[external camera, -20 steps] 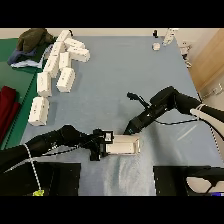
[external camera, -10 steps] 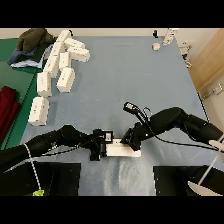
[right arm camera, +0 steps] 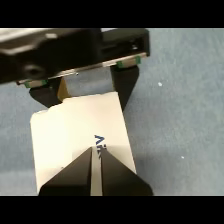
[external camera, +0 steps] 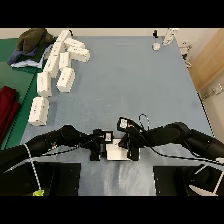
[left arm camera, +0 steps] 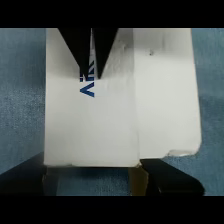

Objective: Fold the box.

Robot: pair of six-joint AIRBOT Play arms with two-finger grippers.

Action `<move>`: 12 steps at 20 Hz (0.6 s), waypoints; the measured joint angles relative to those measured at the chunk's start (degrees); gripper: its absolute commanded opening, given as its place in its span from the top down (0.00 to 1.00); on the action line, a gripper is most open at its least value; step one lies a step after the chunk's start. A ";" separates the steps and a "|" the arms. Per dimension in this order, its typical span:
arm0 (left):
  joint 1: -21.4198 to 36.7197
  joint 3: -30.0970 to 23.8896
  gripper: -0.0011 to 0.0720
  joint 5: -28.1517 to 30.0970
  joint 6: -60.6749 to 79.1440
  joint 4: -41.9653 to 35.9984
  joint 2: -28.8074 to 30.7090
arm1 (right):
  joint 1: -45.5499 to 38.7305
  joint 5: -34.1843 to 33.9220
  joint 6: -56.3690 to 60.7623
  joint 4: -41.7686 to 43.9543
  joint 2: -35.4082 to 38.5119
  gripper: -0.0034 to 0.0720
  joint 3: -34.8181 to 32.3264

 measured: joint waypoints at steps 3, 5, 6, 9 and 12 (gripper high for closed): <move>0.00 0.00 0.34 0.00 0.00 0.00 0.00 | 1.44 0.94 -0.66 -1.49 0.92 0.39 -0.09; 0.00 0.00 0.34 0.00 0.00 0.00 0.00 | 1.84 1.18 -1.86 -1.97 1.46 0.38 -0.11; 0.00 0.00 0.34 0.00 0.00 0.00 0.00 | 2.01 1.33 -2.73 -2.25 1.75 0.27 -0.09; 0.00 0.00 0.34 0.00 0.00 0.02 0.00 | 2.16 1.38 -6.32 -2.86 2.29 0.17 -0.11; 0.00 -0.02 0.34 0.00 0.00 0.00 -0.02 | 2.56 0.26 -9.35 -2.91 2.51 0.18 -0.13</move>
